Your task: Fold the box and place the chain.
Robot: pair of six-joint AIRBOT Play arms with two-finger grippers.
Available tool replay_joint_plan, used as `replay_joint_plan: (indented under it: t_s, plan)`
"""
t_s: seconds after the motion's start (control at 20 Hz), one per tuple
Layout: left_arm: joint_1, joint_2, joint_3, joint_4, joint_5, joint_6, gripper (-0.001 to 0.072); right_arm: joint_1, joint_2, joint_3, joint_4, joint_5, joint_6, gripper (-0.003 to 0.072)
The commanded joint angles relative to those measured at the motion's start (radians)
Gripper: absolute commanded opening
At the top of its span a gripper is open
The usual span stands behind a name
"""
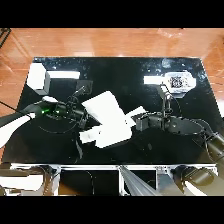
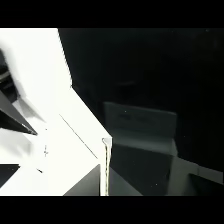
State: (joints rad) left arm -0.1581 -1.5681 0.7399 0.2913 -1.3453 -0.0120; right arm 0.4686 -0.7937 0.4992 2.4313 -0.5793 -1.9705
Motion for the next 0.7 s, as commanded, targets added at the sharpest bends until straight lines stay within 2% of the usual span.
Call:
replay_joint_plan:
  t_s: [0.0, 0.05, 0.1, 0.2, 0.3, 0.4, 0.5, 0.55, 0.6, 0.65]
  plan:
    - [0.0, -0.002, 0.027, 0.065, -0.002, -0.021, 0.0374, 0.001, 0.0, 0.0, 0.002, -0.001, 0.0, 0.0027]
    - [0.0, -0.002, 0.029, 0.087, -0.003, -0.023, 0.0359, 0.001, 0.0, 0.0, 0.002, -0.001, 0.0, 0.0027]
    - [0.0, -0.002, 0.03, 0.1, -0.008, -0.023, 0.0312, 0.001, 0.0, 0.0, 0.002, -0.001, 0.0, 0.0027]
    - [0.0, -0.002, 0.03, 0.105, -0.026, -0.023, 0.0295, 0.001, 0.0, 0.0, 0.001, -0.001, 0.0, 0.0027]
    - [0.0, -0.002, 0.03, 0.106, -0.027, -0.021, 0.0184, 0.001, 0.0, 0.0, 0.001, -0.001, 0.0, 0.0027]
    - [0.0, -0.002, 0.032, 0.105, -0.023, -0.015, 0.0176, 0.001, 0.0, 0.0, 0.0, -0.001, 0.0, 0.0027]
    - [0.0, -0.002, 0.033, 0.105, -0.013, 0.038, 0.0023, 0.001, 0.0, 0.0, 0.0, 0.002, 0.019, 0.0028]
    - [-0.001, -0.002, 0.033, 0.105, -0.013, 0.05, 0.0021, 0.0, 0.0, 0.0, -0.002, 0.002, 0.03, 0.0047]
    - [-0.003, -0.002, 0.033, 0.105, -0.013, 0.049, 0.0021, -0.01, 0.0, 0.0, -0.006, -0.008, 0.031, 0.0301]
    - [-0.007, -0.002, 0.033, 0.105, -0.013, 0.049, 0.0021, -0.037, 0.001, 0.002, -0.01, -0.026, 0.039, 0.0607]
